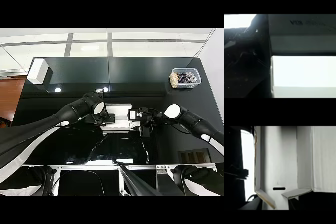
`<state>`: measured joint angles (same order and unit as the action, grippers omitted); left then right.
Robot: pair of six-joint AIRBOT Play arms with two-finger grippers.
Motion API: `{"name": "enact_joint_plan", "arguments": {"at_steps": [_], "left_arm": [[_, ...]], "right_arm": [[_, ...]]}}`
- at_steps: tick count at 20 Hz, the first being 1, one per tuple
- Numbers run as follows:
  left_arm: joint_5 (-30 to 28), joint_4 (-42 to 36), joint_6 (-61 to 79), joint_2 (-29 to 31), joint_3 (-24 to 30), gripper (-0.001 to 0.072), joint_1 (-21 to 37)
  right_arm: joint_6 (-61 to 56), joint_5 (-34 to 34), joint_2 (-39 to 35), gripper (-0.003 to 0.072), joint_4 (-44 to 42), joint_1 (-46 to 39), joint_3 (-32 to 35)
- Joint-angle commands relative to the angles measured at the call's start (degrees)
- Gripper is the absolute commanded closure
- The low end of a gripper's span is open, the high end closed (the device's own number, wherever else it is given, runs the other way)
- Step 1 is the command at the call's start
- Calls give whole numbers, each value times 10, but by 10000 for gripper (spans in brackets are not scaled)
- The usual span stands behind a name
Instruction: Fold the box and place the chain.
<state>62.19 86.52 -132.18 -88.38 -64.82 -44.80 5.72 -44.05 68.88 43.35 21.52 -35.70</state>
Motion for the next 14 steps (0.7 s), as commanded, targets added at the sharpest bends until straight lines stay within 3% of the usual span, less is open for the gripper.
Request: {"name": "enact_joint_plan", "arguments": {"at_steps": [1,11,12,13,14], "left_arm": [[0,0,0,0,0,683,0],[0,0,0,0,0,683,0],[0,0,0,0,0,683,0],[0,0,0,0,0,683,0],[0,0,0,0,0,683,0]], "right_arm": [[-4,16,0,264,0,0,0],[16,23,0,266,4,0,0],[16,22,0,287,4,0,0],[16,19,0,386,4,0,0],[16,16,0,382,4,0,0]]}}
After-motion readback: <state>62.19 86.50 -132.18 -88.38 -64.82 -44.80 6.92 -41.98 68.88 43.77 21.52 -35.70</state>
